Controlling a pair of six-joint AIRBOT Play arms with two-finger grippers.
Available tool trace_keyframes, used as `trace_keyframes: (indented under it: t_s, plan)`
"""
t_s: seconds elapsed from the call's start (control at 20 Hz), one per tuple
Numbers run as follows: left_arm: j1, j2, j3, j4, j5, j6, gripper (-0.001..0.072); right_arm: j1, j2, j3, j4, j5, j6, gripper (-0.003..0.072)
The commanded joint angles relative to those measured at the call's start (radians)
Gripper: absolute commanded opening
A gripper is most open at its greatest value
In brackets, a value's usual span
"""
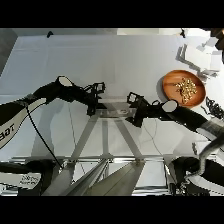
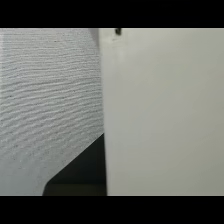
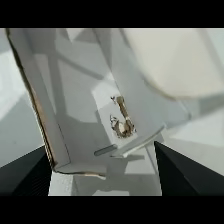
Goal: Fold the box and place the chain.
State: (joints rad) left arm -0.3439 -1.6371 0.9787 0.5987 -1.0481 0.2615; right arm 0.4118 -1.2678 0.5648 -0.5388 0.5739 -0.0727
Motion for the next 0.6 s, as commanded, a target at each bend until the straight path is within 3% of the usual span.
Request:
trace_keyframes:
  t_s: [0.0, 0.15, 0.35, 0.55]
  plan:
    - [0.000, 0.000, 0.000, 0.001, 0.001, 0.001, 0.0003, -0.027, -0.037, 0.032, 0.003, 0.087, -0.154, 0.0682]
    - [0.000, 0.000, 0.000, 0.001, 0.000, 0.001, 0.0003, -0.063, -0.066, 0.041, 0.029, 0.124, -0.189, 0.0682]
    - [0.000, 0.000, 0.000, 0.001, 0.000, 0.001, 0.0003, -0.104, -0.148, 0.111, 0.077, 0.262, -0.247, 0.0682]
    - [0.000, 0.000, 0.000, 0.000, 0.000, 0.001, 0.0003, -0.104, -0.222, 0.155, 0.077, 0.267, -0.249, 0.0682]
